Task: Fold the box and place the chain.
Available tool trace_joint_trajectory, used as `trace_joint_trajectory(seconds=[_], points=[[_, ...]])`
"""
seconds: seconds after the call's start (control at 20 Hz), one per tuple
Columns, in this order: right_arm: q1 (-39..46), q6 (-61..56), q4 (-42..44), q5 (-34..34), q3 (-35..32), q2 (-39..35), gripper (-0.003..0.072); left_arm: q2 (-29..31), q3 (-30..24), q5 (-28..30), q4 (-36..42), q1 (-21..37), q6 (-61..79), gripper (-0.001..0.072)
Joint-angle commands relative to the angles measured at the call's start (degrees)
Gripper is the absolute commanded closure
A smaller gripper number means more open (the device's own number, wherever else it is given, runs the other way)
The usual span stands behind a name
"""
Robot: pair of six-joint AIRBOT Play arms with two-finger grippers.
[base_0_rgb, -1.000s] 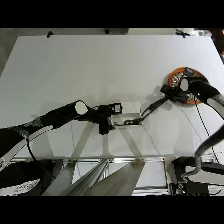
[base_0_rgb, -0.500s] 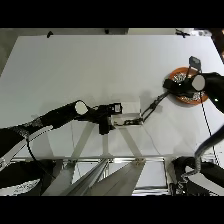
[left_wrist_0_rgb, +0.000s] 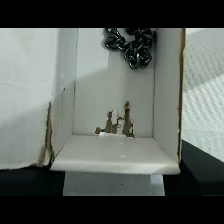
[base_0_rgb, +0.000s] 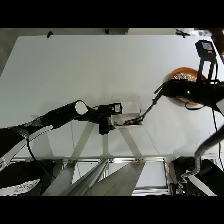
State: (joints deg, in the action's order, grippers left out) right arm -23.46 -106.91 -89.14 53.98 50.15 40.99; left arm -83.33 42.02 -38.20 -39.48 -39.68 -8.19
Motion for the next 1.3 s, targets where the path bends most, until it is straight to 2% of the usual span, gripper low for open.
trace_joint_trajectory(seconds=[0.0, 0.2, 0.35, 0.55, 0.7, 0.85, 0.95, 1.15, 1.25], points=[[-7.8, 0.2, 0.1, 0.3, 0.1, -4.0, 0.0681, 0.0, 0.0, -0.2, 0.0, 0.0, 0.0, 0.0574], [-14.4, -2.3, 0.0, -2.1, 0.1, -4.0, 0.0681, 0.0, 0.0, -0.2, 0.0, 0.0, 0.0, 0.0574], [-17.0, -2.8, 1.0, -7.9, 1.5, -4.0, 0.0681, 0.0, 0.0, -0.2, 0.0, 0.0, 0.0, 0.0574], [-18.7, -2.8, 1.5, -12.1, 5.2, -4.0, 0.0681, 0.0, 0.0, -0.2, 0.0, 0.0, 0.0, 0.0574], [-18.7, -2.8, 3.5, -12.3, 5.4, -4.0, 0.0681, 0.0, 0.0, -0.2, 0.0, 0.0, 0.0, 0.0574], [-18.7, -2.8, 5.2, -15.3, 5.6, -4.0, 0.0681, 0.0, 0.0, -0.2, 0.0, 0.0, 0.0, 0.0574], [-18.7, -2.8, 5.1, -13.7, 5.6, -3.9, 0.0681, 0.0, 0.0, -0.2, 0.0, 0.0, 0.0, 0.0574], [-18.7, -2.7, 0.3, -1.1, 5.1, -2.2, 0.0681, 0.0, 0.0, -0.2, 0.0, 0.0, 0.0, 0.0574], [-18.7, -2.7, 0.5, -0.9, 2.5, -0.5, 0.0681, 0.0, 0.0, -0.2, 0.0, 0.0, 0.0, 0.0574]])
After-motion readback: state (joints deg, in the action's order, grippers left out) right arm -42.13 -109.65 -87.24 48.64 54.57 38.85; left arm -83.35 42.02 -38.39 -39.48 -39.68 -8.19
